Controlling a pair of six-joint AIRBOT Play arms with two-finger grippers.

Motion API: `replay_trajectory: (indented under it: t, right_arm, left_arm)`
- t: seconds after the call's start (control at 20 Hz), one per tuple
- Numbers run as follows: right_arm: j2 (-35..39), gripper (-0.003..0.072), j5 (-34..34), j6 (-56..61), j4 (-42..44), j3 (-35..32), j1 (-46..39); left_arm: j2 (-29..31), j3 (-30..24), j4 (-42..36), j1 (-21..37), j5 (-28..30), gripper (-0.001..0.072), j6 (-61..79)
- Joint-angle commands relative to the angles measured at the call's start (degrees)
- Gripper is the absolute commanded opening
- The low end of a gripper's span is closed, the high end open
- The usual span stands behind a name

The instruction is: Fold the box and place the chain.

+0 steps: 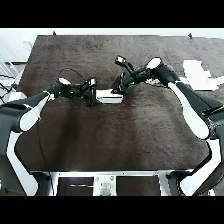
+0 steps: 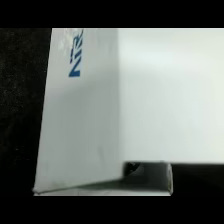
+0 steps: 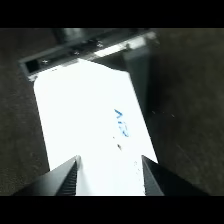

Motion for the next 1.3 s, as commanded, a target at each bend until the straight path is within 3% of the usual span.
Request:
replay_trajectory:
  t: [0.0,0.85,1.25]
  right_arm:
    - [-0.8,0.0501,-0.1,-1.3,-0.8,0.1,0.7]
    - [-1.7,0.0498,-3.8,-2.8,-1.2,3.2,1.5]
    - [-1.8,0.0498,-8.2,-2.8,-7.6,3.1,3.7]
  left_arm:
    - [0.0,0.0,0.0,0.0,0.0,0.0419,0.0]
    - [0.0,0.0,0.0,0.0,0.0,0.0419,0.0]
    - [0.0,0.0,0.0,0.0,0.0,0.0419,0.0]
